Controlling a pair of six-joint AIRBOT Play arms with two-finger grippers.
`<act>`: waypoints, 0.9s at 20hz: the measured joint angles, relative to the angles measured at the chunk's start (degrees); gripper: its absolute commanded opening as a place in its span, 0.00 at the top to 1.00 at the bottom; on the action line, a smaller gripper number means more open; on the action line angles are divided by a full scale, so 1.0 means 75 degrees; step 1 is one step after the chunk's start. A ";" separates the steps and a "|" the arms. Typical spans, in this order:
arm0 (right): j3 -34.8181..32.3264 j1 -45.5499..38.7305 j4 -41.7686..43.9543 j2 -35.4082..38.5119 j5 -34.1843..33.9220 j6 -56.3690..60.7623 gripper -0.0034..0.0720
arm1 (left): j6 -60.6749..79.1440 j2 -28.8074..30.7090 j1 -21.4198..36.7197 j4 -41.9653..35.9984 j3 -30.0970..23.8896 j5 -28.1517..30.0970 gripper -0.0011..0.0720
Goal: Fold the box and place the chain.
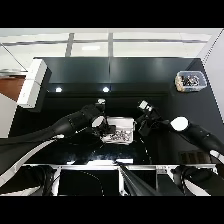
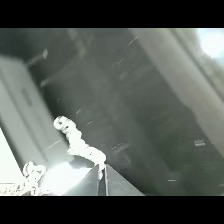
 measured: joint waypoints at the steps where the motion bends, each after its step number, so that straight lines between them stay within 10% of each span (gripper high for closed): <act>1: 0.0061 -0.0166 -0.0114 0.0204 0.0236 0.0117 0.90 | 0.0003 0.0000 0.0000 0.0000 0.0000 0.0000 0.94; 5: 0.0568 -0.0778 -0.0624 0.0985 0.1510 0.0694 0.83 | 0.0000 0.0000 0.0000 0.0009 0.0000 0.0000 0.94; 7: 0.0691 -0.0909 -0.0764 0.1116 0.1970 0.0938 0.45 | 0.0000 0.0000 0.0000 0.0026 0.0000 0.0000 0.94; 10: 0.0565 -0.0761 -0.0871 0.0898 0.1990 0.1099 0.13 | 0.0003 0.0000 0.0000 0.0029 0.0000 0.0000 0.94; 18: 0.0277 0.0318 -0.0909 -0.0667 -0.0399 -0.0356 0.15 | 0.0003 0.0000 0.0000 0.0029 0.0000 0.0003 0.94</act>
